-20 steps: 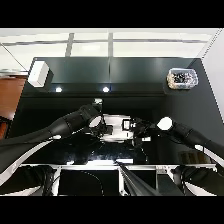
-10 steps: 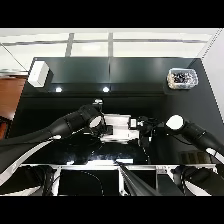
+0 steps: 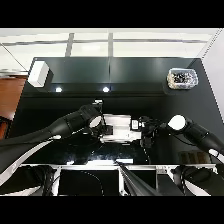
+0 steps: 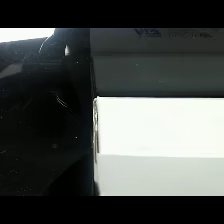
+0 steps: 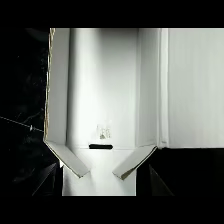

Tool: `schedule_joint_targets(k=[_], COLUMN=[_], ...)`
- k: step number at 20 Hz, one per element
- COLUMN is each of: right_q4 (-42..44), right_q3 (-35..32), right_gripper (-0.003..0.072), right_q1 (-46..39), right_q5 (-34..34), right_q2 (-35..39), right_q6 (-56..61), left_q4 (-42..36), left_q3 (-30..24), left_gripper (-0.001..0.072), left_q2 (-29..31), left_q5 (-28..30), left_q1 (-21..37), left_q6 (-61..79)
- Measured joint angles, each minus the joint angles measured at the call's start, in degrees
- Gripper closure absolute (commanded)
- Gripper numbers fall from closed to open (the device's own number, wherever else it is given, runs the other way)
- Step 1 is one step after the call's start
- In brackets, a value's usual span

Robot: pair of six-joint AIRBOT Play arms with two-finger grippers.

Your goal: Fold the box and place the chain.

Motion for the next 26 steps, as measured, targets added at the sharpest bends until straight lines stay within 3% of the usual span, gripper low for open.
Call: schedule_joint_targets(k=[2,4,6,7,23,24,25,26], right_q4=[0.6,1.0,1.2,1.3,11.5,11.9,12.1,12.3], right_q3=[0.0,0.0,0.0,0.0,0.0,0.0,0.0,0.0], right_gripper=[0.0018,0.0258,0.0418,0.0447,0.0446,0.0406,0.0302,0.0322], right_q1=[0.5,1.6,2.6,3.0,3.8,3.8,3.8,3.9], right_q5=[-0.2,-0.6,-1.7,-2.1,-7.1,-7.3,-7.3,-7.3], right_q2=[-0.5,-0.9,-1.1,-1.2,-4.9,-5.1,-5.2,-5.3], right_q6=[-0.1,-0.2,-0.2,-0.2,1.1,1.1,1.1,1.1], left_q4=[0.0,0.0,0.0,0.0,0.0,0.0,0.0,0.0], left_q3=[0.0,0.0,0.0,0.0,0.0,0.0,0.0,0.0], left_gripper=[0.0686,0.0686,0.0685,0.0685,0.0685,0.0685,0.0685,0.0685], left_q2=[0.0,0.0,0.0,0.0,0.0,0.0,0.0,0.0], left_q5=[-0.1,-0.1,-0.2,-0.2,-0.3,-0.2,-0.2,-0.1], left_q1=[0.0,0.0,0.0,0.0,0.0,0.0,0.0,0.0], left_q6=[0.0,0.0,0.1,0.1,0.0,0.0,0.0,0.0])
